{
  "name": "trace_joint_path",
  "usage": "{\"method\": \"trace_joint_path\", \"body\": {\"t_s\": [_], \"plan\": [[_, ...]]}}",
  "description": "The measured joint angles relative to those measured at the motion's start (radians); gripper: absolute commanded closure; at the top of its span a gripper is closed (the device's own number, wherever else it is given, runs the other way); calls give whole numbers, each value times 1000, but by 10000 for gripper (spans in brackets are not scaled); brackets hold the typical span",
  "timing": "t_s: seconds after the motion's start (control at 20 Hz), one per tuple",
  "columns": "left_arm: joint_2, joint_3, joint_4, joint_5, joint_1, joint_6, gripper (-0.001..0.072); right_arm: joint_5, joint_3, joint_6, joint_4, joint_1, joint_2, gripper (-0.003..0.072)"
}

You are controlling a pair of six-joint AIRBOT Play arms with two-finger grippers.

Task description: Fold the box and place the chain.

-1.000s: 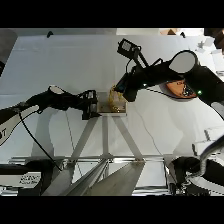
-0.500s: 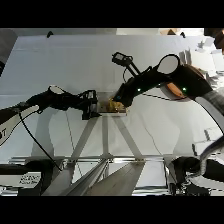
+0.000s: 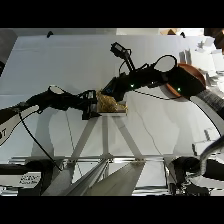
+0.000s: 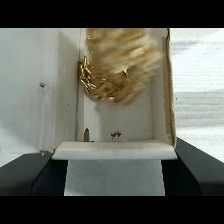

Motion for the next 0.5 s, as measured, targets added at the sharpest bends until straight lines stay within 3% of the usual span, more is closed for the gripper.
{"method": "trace_joint_path", "body": {"t_s": [0.3, 0.35, 0.4, 0.5], "plan": [[0, 0, 0, 0, 0, 0, 433, -37, -24, 86, -174, 0, -2, 673], [0, 0, 0, 0, 0, 0, 433, -35, -42, 105, -203, 0, -2, 495], [0, 0, 0, 0, 0, 0, 433, -26, -56, 115, -223, 0, -2, 215], [0, 0, 0, 0, 0, 0, 433, 1, -75, 131, -246, 0, 0, 179]]}}
